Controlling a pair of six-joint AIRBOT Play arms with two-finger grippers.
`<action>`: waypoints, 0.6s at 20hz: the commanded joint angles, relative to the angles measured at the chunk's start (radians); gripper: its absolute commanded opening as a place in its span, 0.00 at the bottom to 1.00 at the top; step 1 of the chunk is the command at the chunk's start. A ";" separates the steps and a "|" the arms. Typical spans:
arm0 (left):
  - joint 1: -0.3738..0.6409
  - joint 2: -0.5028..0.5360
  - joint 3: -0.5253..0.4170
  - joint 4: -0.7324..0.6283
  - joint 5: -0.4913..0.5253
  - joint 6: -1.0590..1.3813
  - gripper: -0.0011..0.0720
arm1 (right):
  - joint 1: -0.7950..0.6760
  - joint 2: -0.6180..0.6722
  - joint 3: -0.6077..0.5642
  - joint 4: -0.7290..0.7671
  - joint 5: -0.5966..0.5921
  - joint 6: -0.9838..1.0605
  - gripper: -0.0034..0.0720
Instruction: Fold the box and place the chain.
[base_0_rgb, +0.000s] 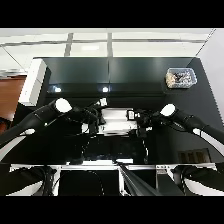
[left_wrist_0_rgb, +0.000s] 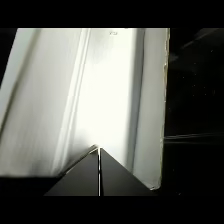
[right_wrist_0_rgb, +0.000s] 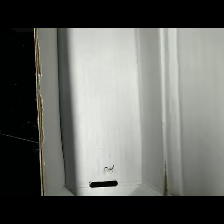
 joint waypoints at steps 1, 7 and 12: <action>0.043 0.081 0.007 0.198 -0.011 -0.242 0.05 | 0.001 0.001 0.000 0.000 0.000 0.000 0.37; 0.300 0.192 0.004 0.392 -0.188 -0.861 0.05 | 0.001 0.001 0.000 0.000 0.000 0.000 0.37; 0.535 0.164 -0.082 0.123 -0.311 -1.122 0.05 | 0.001 0.001 0.000 0.000 0.000 0.000 0.37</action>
